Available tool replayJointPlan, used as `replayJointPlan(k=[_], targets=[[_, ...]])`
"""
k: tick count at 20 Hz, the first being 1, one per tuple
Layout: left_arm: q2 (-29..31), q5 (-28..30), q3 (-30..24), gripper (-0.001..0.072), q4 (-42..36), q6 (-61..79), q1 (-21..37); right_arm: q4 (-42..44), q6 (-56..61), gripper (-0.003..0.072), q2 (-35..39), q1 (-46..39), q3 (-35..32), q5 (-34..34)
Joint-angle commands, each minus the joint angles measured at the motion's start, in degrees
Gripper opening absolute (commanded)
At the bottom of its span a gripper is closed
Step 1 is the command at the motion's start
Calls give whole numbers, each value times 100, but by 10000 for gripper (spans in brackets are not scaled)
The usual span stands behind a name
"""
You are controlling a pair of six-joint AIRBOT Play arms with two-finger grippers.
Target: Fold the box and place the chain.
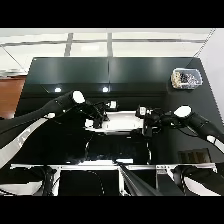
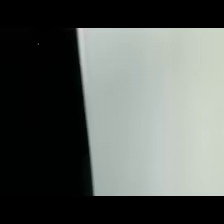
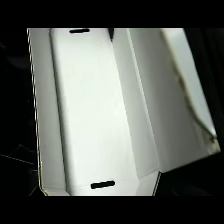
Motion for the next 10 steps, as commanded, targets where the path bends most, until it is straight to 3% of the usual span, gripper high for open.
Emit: replayJointPlan(k=[1, 10], targets=[[2, -2, 7, 30, -7, -7, -4, 4, -321, 677, -212, 4, -2, 35], [2, -4, 7, 31, -7, -7, -2, 24, -393, 666, -306, 4, -2, 33]])
